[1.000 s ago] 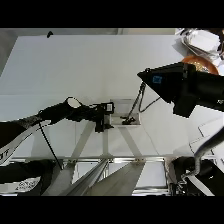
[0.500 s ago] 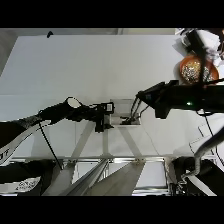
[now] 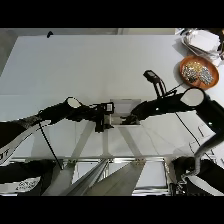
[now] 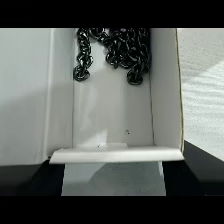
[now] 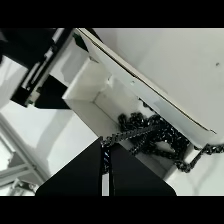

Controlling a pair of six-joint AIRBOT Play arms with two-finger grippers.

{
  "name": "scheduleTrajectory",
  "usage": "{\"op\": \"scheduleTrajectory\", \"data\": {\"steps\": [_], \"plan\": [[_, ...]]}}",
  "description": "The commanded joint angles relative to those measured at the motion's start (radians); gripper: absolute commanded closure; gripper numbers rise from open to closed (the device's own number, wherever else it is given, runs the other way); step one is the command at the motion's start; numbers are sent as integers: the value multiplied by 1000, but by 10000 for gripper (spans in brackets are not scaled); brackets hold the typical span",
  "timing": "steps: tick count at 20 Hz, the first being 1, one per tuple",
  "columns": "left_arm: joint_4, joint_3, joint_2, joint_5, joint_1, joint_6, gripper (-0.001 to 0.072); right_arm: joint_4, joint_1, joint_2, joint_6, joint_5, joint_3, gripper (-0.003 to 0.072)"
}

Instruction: Fold the box and place the chain.

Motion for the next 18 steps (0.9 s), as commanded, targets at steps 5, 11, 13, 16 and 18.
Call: {"op": "scheduleTrajectory", "data": {"steps": [5,11,13,16,18], "plan": [[0,0,1,0,0,0,499,10,106,-118,-18,-135,-14,672],[0,0,1,0,0,0,499,-33,105,-119,52,-130,-14,392],[0,0,1,0,0,0,499,-28,105,-119,59,-114,-11,206],[0,0,1,0,0,0,499,-32,54,-117,65,-6,51,215],[0,0,1,0,0,0,499,-41,-39,-99,64,108,110,283]]}}
